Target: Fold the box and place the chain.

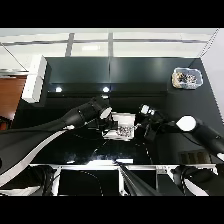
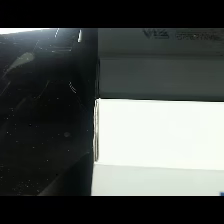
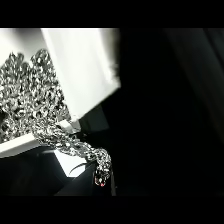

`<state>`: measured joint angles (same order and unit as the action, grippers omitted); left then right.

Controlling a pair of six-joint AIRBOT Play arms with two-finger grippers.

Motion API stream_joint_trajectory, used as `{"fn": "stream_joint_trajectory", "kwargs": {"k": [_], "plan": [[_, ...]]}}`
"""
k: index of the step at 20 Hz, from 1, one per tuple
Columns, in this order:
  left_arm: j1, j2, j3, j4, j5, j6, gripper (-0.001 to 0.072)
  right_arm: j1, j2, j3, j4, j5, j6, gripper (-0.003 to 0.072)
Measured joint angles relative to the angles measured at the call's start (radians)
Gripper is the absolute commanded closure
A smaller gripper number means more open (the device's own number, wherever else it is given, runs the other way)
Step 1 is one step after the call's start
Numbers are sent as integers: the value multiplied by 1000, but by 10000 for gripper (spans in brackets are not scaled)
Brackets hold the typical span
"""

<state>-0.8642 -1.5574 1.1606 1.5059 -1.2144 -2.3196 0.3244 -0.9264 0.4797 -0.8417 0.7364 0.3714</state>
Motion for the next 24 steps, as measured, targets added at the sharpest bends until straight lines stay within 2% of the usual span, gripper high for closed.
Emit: {"fn": "stream_joint_trajectory", "kwargs": {"k": [3, 6, 7, 8, 9, 13, 18, 19, 20, 21, 22, 23, 24], "plan": [[0, 0, 0, 0, 0, 0, 679, -25, 101, 64, 27, 131, 171, 677], [0, 0, 0, 0, 0, 0, 679, -7, 139, 97, 139, 201, 290, 668], [0, 0, 0, 0, 0, 0, 679, 9, 145, 103, 170, 212, 320, 574], [0, 0, 0, 0, 0, 0, 678, 23, 150, 106, 185, 215, 346, 381], [0, 0, 0, 0, 0, 0, 679, 34, 152, 109, 187, 214, 375, 328], [0, 0, 0, 0, 0, 0, 679, 27, 161, 119, 146, 213, 471, 330], [0, -1, 8, 1, -3, -25, 675, -79, 170, 148, 116, 277, 509, 330], [0, -1, 14, 3, -2, -31, 614, -97, 171, 150, 116, 291, 510, 330], [0, -1, 23, 8, 1, -43, 448, -110, 172, 152, 111, 306, 515, 330], [0, -1, 32, 10, 2, -53, 350, -120, 173, 154, 112, 317, 515, 330], [1, -1, 42, 13, 0, -63, 339, -127, 173, 154, 112, 325, 516, 330], [2, -1, 53, 15, -2, -69, 249, -133, 173, 156, 112, 333, 517, 330], [3, -1, 64, 18, -10, -76, 219, -136, 173, 156, 113, 336, 519, 331]]}}
